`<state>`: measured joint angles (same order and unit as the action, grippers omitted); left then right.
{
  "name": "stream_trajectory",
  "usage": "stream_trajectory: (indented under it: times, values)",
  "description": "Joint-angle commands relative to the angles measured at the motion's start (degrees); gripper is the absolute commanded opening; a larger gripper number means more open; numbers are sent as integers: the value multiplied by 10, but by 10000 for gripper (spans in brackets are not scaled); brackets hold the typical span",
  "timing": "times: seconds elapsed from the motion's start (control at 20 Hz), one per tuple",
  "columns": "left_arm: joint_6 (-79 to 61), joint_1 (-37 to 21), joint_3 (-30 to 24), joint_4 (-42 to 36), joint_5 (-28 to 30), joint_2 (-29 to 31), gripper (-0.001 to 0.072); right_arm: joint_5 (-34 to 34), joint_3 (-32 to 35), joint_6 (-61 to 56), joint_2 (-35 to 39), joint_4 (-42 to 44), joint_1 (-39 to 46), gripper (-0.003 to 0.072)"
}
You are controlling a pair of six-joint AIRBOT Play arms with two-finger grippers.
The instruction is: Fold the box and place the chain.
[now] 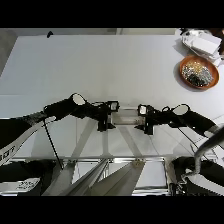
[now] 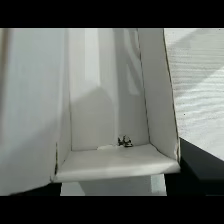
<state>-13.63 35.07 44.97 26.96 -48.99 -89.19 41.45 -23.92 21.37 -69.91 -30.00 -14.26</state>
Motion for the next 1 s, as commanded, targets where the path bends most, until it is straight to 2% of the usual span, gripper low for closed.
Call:
stream_trajectory:
  times: [0.0,0.2,0.5,0.75,0.95]
  values:
    - [-1,0,0,0,1,0,137,8,0,-4,1,-1,0,710]
    - [-1,0,0,0,1,0,137,12,-1,-16,13,-23,0,714]
    - [-1,0,0,0,1,0,137,12,-1,-116,84,-141,0,713]
    - [-1,0,0,0,1,0,137,15,-1,-243,140,-285,0,710]
    - [-1,0,0,0,1,0,137,17,-1,-276,207,-317,0,698]
